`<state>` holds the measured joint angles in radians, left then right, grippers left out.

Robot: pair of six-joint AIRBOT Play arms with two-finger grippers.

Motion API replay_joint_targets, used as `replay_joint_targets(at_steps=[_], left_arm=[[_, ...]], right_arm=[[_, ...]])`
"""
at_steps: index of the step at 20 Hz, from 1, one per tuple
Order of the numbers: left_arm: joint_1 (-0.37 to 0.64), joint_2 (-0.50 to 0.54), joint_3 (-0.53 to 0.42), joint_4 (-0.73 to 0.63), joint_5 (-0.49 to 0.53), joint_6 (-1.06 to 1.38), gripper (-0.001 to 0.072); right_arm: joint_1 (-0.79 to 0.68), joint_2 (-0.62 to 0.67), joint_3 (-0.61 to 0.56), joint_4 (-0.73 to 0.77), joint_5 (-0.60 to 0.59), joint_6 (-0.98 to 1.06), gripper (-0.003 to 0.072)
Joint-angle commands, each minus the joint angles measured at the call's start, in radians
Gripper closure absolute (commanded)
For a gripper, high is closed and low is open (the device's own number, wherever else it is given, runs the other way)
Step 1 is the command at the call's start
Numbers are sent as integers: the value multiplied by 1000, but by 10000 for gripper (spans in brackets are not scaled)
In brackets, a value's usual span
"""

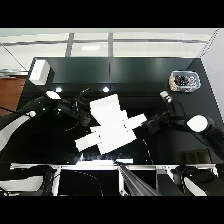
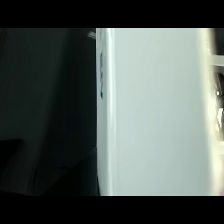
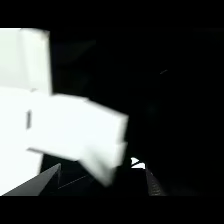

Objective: Fold the box and place the chain.

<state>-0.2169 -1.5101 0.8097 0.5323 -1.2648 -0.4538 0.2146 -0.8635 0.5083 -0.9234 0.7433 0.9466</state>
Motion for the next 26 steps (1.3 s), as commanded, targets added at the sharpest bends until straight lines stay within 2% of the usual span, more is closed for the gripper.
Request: replay_joint_targets(at_steps=[1,3,5,7,9,11,13,15,18,20,23,26], left_arm=[[-1,28,6,33,0,9,684],[-2,62,21,36,23,31,684],[-27,127,28,79,32,173,685],[-75,218,27,132,119,246,685],[-128,296,27,141,212,355,685],[-187,336,27,193,244,496,683],[-244,328,17,332,280,550,683],[-256,305,-19,266,299,534,683],[-257,267,-79,202,344,608,683],[-260,261,-122,164,419,681,683],[-259,256,-135,158,507,705,682],[-260,234,-135,158,555,704,681]], right_arm=[[-105,1,127,-73,85,31,73],[-159,1,199,-79,171,31,73],[-190,1,246,-97,213,30,74],[-196,1,278,-137,220,27,74],[-196,1,294,-167,192,-3,74],[-196,1,294,-198,84,-45,74],[-196,1,294,-200,-9,-46,74],[-193,-2,294,-195,5,-55,74],[-193,-18,278,-194,20,-280,74],[-177,-49,274,-148,84,-354,74],[-111,-109,270,-129,233,-478,57],[-13,-156,233,-124,252,-553,57]])
